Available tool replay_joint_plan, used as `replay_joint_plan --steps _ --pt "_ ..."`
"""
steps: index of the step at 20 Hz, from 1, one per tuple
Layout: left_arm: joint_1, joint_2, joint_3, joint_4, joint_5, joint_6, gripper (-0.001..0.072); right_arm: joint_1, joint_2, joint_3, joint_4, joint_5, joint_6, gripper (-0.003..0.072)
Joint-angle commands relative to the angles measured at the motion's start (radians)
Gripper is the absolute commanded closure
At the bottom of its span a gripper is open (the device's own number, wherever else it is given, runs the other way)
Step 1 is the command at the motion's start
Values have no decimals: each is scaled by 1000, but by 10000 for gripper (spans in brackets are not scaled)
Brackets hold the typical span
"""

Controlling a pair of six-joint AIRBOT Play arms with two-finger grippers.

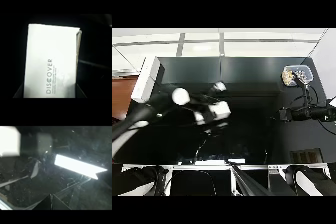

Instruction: Fold the box and place the chain.

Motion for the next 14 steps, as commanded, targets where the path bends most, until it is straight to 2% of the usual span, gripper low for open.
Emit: replay_joint_plan --steps 1,4,7,9,11,14 --pt "229 134 -27 256 -185 -290 429 0 0 1 -8 0 0 668" --pt "557 213 -128 280 -281 -355 428 0 0 1 -9 0 0 668" --pt "904 255 -233 270 -291 -368 426 0 0 1 -11 -1 -3 668" --pt "1086 256 -253 267 -287 -367 426 0 0 1 -11 -9 -3 668" --pt "1231 256 -251 248 -264 -338 426 0 0 1 -11 -23 -3 668" --pt "1313 256 -251 247 -199 -245 426 0 0 1 -10 -34 -2 668"
